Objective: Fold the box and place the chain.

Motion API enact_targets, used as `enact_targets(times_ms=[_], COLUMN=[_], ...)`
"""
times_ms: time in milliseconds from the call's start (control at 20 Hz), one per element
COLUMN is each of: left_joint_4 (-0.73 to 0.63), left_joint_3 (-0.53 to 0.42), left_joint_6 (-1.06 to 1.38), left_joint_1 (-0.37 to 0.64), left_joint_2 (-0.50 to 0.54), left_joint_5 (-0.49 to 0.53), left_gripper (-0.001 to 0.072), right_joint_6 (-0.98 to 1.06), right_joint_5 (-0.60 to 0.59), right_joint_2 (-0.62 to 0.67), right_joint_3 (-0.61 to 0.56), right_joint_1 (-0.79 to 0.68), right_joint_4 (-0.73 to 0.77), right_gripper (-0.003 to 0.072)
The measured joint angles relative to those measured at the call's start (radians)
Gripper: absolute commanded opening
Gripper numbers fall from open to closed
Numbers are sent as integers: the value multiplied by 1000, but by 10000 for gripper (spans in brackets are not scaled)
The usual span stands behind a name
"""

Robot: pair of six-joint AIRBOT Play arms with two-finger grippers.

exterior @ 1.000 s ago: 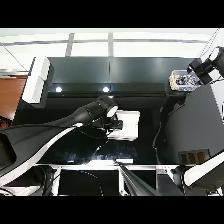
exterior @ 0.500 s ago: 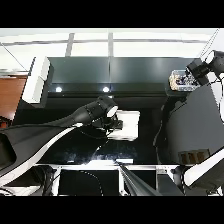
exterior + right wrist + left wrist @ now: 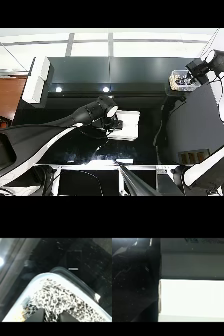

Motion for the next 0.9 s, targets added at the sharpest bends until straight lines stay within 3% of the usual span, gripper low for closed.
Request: enact_targets(times_ms=[200,500,900], left_joint_4=[0,0,0], left_joint_3=[0,0,0], left_joint_6=[0,0,0], left_joint_1=[0,0,0], left_joint_2=[0,0,0], left_joint_5=[0,-3,-5], left_gripper=[29,29,29], right_joint_6=[-109,-426,-661], right_joint_5=[73,169,195], right_joint_2=[50,251,503], right_joint_3=[71,104,108], right_joint_1=[0,10,14], right_joint_4=[4,77,264], right_gripper=[5,6,7])
